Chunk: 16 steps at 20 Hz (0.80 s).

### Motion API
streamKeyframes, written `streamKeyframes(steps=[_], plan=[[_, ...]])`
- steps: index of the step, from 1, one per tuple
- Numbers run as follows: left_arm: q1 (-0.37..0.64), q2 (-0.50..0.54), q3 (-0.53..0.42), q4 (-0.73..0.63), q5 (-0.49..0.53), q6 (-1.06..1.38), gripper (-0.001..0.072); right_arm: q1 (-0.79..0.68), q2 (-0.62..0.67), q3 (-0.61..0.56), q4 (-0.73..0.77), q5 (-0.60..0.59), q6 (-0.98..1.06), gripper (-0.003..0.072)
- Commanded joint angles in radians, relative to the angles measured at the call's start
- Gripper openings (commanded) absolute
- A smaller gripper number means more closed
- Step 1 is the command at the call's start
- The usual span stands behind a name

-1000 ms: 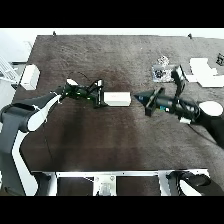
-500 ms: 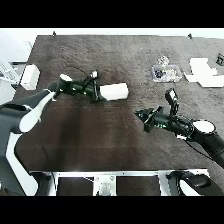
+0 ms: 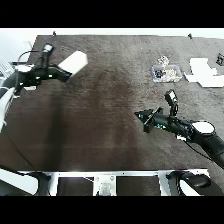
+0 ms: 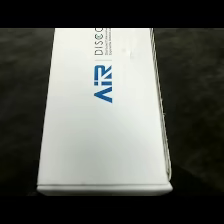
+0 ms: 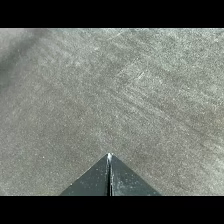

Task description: Fold the box and place the chain.

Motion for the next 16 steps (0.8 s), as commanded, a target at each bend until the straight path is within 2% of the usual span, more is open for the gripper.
streamKeyframes(steps=[1, 5, 9, 15, 16], plan=[[0.091, 0.019, -0.071, 0.006, 0.188, -0.123, 0.0018, 0.000, 0.000, -0.002, 0.000, 0.000, 0.000, 0.0009], [0.098, 0.018, -0.173, 0.006, 0.397, -0.148, 0.0018, 0.000, 0.000, -0.002, 0.002, 0.000, 0.000, 0.0009], [0.098, 0.018, -0.237, 0.000, 0.549, -0.154, 0.0020, 0.000, 0.000, -0.003, 0.008, 0.000, 0.000, 0.0009], [0.098, 0.019, -0.237, 0.001, 0.550, -0.153, 0.0023, 0.000, 0.000, -0.002, 0.034, 0.000, 0.000, 0.0009], [0.098, 0.019, -0.237, 0.002, 0.546, -0.150, 0.0062, 0.000, 0.000, -0.002, 0.034, 0.000, 0.000, 0.0010]])
